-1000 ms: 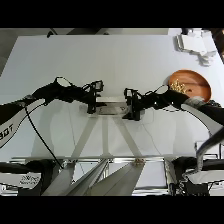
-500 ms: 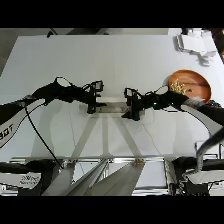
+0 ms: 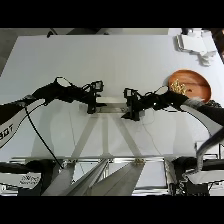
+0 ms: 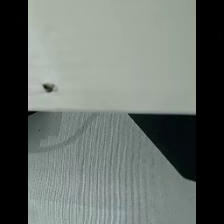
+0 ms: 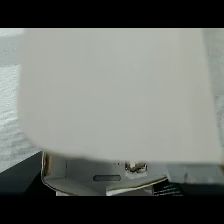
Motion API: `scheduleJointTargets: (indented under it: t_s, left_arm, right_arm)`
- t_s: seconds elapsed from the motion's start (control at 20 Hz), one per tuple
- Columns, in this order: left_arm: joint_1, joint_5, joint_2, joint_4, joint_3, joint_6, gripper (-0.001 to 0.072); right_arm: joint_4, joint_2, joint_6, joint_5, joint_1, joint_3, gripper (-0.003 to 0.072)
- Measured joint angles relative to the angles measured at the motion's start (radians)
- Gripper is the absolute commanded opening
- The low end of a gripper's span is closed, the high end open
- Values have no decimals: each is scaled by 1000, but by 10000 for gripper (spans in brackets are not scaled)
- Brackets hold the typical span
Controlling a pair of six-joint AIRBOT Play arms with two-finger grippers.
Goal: Fold the box and place the chain.
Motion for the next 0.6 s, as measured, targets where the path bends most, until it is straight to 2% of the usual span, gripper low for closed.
scheduleJointTargets:
  t_s: [0.45, 0.5, 0.6]
  left_arm:
    - [0, 0, 0, 0, 0, 0, 8]
    - [0, 0, 0, 0, 0, 0, 22]
    - [0, 5, -1, 2, 0, -1, 112]
  right_arm:
    - [0, 0, 0, 1, 0, 0, 559]
    - [0, 0, 0, 1, 0, 0, 559]
    - [1, 0, 0, 3, 0, 0, 559]
